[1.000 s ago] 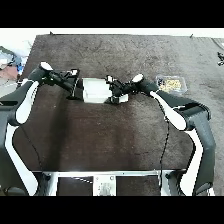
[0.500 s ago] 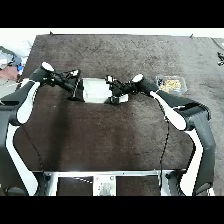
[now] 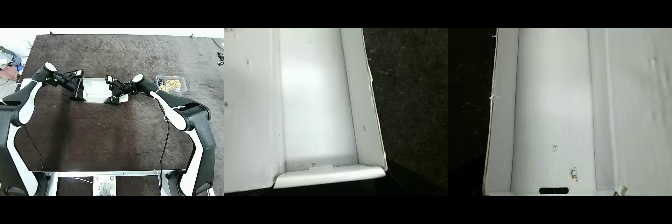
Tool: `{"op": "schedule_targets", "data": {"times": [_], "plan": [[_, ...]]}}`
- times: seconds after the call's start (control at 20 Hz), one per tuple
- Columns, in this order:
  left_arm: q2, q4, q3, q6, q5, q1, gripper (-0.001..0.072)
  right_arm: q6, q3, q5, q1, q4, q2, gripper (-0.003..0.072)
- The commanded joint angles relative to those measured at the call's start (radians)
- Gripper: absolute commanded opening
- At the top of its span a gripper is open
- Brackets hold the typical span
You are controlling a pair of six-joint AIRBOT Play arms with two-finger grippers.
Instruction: Fold the box and place the chain.
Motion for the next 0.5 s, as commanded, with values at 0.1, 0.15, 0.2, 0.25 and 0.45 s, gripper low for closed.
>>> {"op": "schedule_targets", "data": {"times": [0.1, 0.15, 0.2, 0.25, 0.45], "plan": [[-0.002, 0.024, 0.0, -0.029, 0.119, -0.027, 0.0719, -0.002, 0.0, 0.0, 0.0, 0.0, 0.0, 0.0471], [-0.003, 0.024, 0.0, -0.018, 0.094, -0.034, 0.0718, -0.002, 0.0, 0.0, 0.0, 0.0, 0.0, 0.0471], [-0.006, 0.028, 0.0, 0.01, 0.076, -0.038, 0.0718, -0.002, 0.0, 0.0, 0.0, 0.0, 0.0, 0.047], [-0.011, 0.029, 0.0, 0.01, 0.081, -0.039, 0.0719, -0.002, 0.0, 0.0, 0.0, 0.0, 0.0, 0.047], [-0.018, -0.006, 0.0, -0.003, 0.084, -0.039, 0.0718, -0.002, 0.0, 0.0, 0.0, 0.0, 0.0, 0.047]]}}
